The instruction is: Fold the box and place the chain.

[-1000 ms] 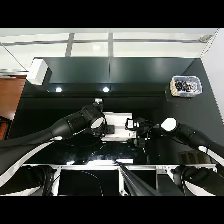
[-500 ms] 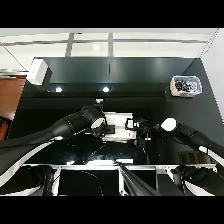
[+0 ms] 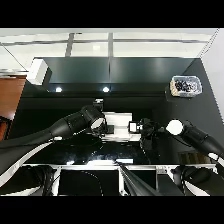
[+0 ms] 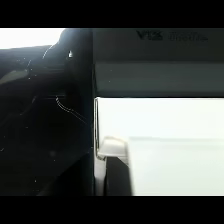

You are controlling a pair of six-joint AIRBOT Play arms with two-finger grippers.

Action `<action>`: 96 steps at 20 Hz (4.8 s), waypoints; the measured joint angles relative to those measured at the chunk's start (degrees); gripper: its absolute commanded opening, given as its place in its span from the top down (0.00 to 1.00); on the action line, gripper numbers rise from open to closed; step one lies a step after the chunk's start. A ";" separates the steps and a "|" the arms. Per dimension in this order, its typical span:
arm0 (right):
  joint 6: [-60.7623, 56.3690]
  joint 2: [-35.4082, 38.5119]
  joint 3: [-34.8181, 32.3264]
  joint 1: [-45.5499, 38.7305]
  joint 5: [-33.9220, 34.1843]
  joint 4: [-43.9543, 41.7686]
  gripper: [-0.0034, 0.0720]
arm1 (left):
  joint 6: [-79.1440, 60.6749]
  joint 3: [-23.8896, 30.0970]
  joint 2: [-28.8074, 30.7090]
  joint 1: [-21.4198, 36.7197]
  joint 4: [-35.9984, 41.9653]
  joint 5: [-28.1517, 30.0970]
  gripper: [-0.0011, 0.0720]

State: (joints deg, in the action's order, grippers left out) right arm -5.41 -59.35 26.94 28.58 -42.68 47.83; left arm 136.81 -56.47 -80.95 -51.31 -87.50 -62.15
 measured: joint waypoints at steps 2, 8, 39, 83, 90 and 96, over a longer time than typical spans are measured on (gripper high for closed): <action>0.59 0.24 0.00 0.15 1.44 -1.01 0.52 | -0.04 0.00 0.00 0.00 -0.04 0.00 0.95; 1.97 -0.31 0.00 0.48 2.16 -4.96 0.77 | -0.15 0.00 0.00 0.00 0.11 -0.07 0.95; -34.49 8.00 1.92 -11.63 -6.45 -5.03 0.94 | -0.15 0.02 0.00 0.00 1.14 0.09 0.95; -57.00 -6.88 2.29 -14.58 -15.67 -22.05 0.11 | -0.13 0.02 0.00 0.00 0.96 0.02 0.95; -82.64 -6.88 11.15 -0.46 -8.37 -1.11 0.25 | -0.11 0.02 0.00 0.00 0.81 0.09 0.95; -98.73 -7.02 15.23 5.77 -8.57 12.33 0.30 | -0.11 0.02 0.00 0.00 0.76 0.13 0.95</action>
State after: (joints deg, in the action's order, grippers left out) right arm -104.14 -66.37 42.17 34.35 -51.24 60.16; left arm 136.70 -56.45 -80.95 -51.31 -86.74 -62.02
